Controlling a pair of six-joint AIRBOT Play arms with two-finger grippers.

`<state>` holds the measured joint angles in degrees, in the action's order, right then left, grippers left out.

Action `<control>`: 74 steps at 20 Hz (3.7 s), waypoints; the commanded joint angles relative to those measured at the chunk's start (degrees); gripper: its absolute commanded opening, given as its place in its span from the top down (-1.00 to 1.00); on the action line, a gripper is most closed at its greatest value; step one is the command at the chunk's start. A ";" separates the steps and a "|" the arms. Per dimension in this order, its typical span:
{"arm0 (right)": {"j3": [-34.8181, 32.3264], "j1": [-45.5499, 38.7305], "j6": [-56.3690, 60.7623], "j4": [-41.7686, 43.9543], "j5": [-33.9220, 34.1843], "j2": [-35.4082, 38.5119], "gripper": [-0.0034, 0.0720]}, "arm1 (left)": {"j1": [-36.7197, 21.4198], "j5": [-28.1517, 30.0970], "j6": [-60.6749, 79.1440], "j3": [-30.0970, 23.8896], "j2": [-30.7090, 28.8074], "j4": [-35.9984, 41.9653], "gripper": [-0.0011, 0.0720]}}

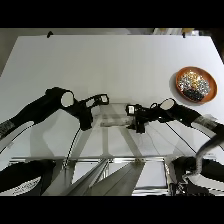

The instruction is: Fold the box and place the chain.

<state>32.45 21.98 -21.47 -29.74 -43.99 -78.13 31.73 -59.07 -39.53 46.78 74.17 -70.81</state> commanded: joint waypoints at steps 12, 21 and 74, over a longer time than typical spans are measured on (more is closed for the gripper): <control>0.00 -0.02 0.00 0.02 -0.02 0.04 -0.16 | -2.34 7.45 31.58 -3.23 3.21 13.38 0.24; 0.00 -0.02 0.00 0.02 0.00 0.04 -0.16 | 1.60 7.87 31.80 -3.23 3.93 18.40 0.61; 0.00 -0.02 0.02 0.02 -0.02 0.04 -0.16 | -22.56 -1.53 -41.27 -13.07 -24.61 6.49 0.97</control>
<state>32.45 21.98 -21.45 -29.71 -43.99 -78.13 12.12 -59.79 -78.15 34.44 51.64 -61.80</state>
